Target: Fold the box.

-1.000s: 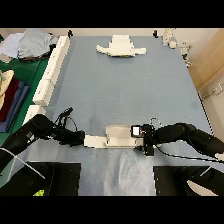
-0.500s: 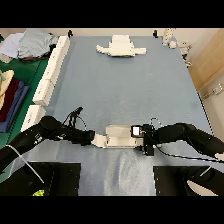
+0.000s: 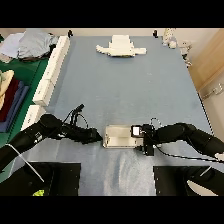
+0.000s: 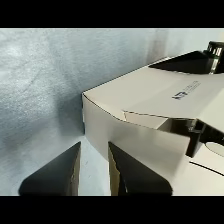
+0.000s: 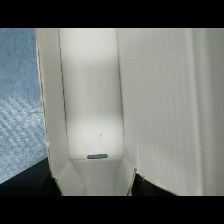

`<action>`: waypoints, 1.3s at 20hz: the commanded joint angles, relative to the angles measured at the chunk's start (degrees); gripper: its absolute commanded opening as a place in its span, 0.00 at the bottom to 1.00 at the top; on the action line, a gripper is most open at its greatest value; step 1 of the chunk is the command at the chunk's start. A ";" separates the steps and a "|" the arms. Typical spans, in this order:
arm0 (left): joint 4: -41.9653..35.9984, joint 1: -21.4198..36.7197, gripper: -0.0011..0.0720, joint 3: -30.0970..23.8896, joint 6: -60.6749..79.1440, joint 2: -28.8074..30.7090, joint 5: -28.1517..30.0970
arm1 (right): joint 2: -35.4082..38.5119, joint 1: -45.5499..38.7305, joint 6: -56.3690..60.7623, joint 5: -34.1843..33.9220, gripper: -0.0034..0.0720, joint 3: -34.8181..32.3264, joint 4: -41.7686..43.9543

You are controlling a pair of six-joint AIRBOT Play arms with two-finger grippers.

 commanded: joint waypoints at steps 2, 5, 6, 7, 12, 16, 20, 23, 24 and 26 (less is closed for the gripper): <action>-0.17 -0.04 0.39 0.24 0.07 -0.04 0.00 | 0.02 0.00 0.00 0.02 0.64 -0.02 0.00; -0.35 -0.04 0.39 0.24 0.04 -0.04 3.61 | 0.02 0.00 0.00 0.02 0.64 0.00 0.00; -0.39 -0.04 0.39 0.24 0.04 -0.04 3.74 | 0.02 0.00 0.00 0.02 0.64 0.00 0.00; -0.44 -0.07 0.39 0.24 0.09 -0.07 3.34 | 0.02 0.00 0.00 0.02 0.64 0.00 0.00; -0.48 -0.11 0.39 2.93 2.32 0.55 -4.92 | 0.02 0.00 0.00 0.00 0.64 -0.02 0.00; -0.39 -1.29 0.39 3.98 -2.23 2.95 -4.07 | 0.02 0.00 0.00 0.02 0.64 0.00 0.00; 3.65 -10.10 0.39 4.55 -10.10 3.28 2.91 | 0.02 0.00 0.00 0.00 0.64 -0.02 0.00; 17.86 -16.92 0.39 8.13 -25.59 3.28 6.03 | 0.02 0.00 0.00 0.00 0.64 -0.02 0.00; 22.53 -18.71 0.39 9.38 -30.69 3.17 5.99 | 0.02 0.00 0.00 0.02 0.64 0.00 0.00; 29.29 -22.14 0.39 11.82 -38.77 2.43 5.92 | 0.02 0.00 0.00 0.00 0.64 -0.02 0.00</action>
